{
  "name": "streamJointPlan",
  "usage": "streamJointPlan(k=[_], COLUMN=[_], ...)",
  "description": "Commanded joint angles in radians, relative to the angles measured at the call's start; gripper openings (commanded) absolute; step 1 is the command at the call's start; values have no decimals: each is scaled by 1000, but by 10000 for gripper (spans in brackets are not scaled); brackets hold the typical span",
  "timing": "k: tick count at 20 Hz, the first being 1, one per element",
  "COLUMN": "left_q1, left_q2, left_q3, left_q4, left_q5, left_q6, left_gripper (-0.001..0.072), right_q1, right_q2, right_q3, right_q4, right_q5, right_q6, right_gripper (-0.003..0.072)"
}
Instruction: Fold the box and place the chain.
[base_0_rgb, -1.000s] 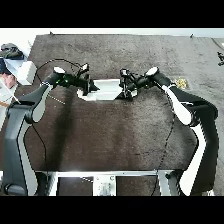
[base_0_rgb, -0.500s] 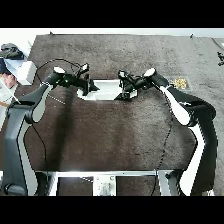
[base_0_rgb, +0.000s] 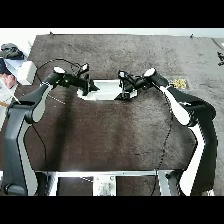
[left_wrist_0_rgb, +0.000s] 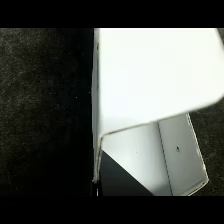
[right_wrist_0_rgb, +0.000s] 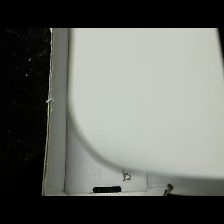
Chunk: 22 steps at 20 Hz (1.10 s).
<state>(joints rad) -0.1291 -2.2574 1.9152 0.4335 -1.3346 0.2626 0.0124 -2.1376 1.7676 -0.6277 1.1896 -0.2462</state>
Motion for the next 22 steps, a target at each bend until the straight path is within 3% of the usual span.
streamJointPlan(k=[1, 14, 15, 17, 19, 21, 22], left_q1=[0, 0, 0, 0, 0, 0, 0], left_q2=[0, 0, 0, 0, 0, 0, 0], left_q3=[0, 0, 0, 0, 0, 0, 0], left_q4=[0, 0, 0, 0, 0, 0, 0], left_q5=[0, 0, 0, 0, 0, 0, 0], left_q6=[0, 0, 0, 0, 0, 0, 0], left_gripper=[11, 11, 11, 11, 11, 11, 11], right_q1=[1, -2, -3, -5, -6, -10, -11], right_q2=[-1, -10, -14, -17, -17, -17, -17], right_q3=[0, 0, 0, 0, 0, 0, 0], right_q4=[-1, -23, -23, -18, -12, -14, -13], right_q5=[0, -1, 0, 1, 0, -1, -1], right_q6=[-1, 0, 0, 0, -4, -4, -4], right_gripper=[543, 536, 490, 489, 372, 373, 306])
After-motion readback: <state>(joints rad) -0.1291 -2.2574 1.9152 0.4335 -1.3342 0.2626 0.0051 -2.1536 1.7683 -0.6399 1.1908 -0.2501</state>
